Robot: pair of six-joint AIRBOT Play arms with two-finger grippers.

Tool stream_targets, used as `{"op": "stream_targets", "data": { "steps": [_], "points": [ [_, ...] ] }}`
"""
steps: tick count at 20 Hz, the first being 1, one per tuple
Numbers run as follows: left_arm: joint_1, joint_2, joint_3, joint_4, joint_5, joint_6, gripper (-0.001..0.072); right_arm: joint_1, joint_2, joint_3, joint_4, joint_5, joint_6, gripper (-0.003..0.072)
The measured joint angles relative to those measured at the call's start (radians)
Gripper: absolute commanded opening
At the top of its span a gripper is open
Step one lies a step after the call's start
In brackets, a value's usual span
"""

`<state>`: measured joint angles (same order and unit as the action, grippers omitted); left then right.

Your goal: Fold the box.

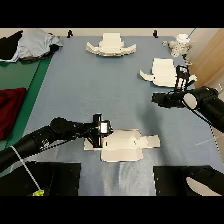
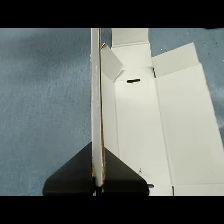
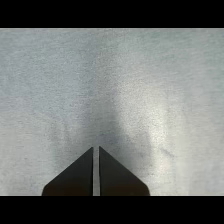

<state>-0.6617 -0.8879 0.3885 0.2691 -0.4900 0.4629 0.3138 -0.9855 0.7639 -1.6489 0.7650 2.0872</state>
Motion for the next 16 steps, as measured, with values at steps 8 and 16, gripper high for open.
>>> {"op": "stream_targets", "data": {
  "steps": [8,16],
  "points": [
    [0.000,-0.011,-0.014,0.008,-0.091,-0.039,0.0018,0.000,0.000,0.000,0.000,-0.006,0.000,0.0050],
    [0.000,0.005,0.001,0.009,0.004,-0.013,0.0016,0.000,0.000,0.000,0.004,-0.007,0.000,0.0049]
  ]
}}
